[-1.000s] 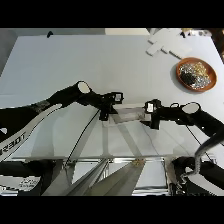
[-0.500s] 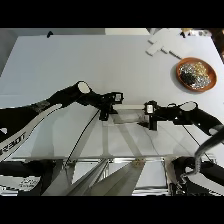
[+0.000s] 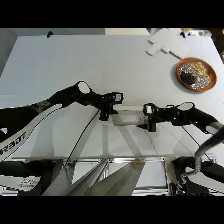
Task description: Fold the box and place the chain.
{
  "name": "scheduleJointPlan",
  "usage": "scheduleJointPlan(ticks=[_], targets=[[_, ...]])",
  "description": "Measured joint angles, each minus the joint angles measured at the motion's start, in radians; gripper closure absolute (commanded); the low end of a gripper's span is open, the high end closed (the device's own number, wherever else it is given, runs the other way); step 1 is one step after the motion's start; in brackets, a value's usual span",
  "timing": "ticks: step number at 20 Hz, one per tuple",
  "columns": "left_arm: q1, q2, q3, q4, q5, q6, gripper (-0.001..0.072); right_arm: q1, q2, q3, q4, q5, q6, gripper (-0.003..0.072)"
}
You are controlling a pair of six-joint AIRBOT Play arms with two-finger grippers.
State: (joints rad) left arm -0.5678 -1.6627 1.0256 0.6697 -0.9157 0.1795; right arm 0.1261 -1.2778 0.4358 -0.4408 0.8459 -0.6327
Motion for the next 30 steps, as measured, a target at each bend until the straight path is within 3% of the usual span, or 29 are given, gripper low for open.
scheduleJointPlan(ticks=[2, 4, 12, 14, 30], targets=[[0.0, 0.0, 0.0, 0.0, 0.0, 0.0, 0.0698, 0.0, -0.005, 0.0, 0.008, 0.002, -0.002, 0.0063], [0.0, 0.0, 0.0, 0.0, 0.0, 0.0, 0.0698, 0.0, -0.008, 0.0, 0.016, 0.002, -0.003, 0.0165], [0.0, 0.0, 0.0, 0.0, 0.0, 0.0, 0.0698, 0.0, -0.012, 0.0, 0.013, 0.008, 0.004, 0.0191], [0.0, 0.0, 0.0, 0.0, -0.001, 0.0, 0.0698, 0.0, -0.015, 0.0, 0.007, 0.007, 0.005, 0.0297], [0.0, 0.0, 0.0, 0.0, -0.001, -0.001, 0.0698, 0.0, -0.018, 0.0, -0.048, 0.001, 0.006, 0.0284]])
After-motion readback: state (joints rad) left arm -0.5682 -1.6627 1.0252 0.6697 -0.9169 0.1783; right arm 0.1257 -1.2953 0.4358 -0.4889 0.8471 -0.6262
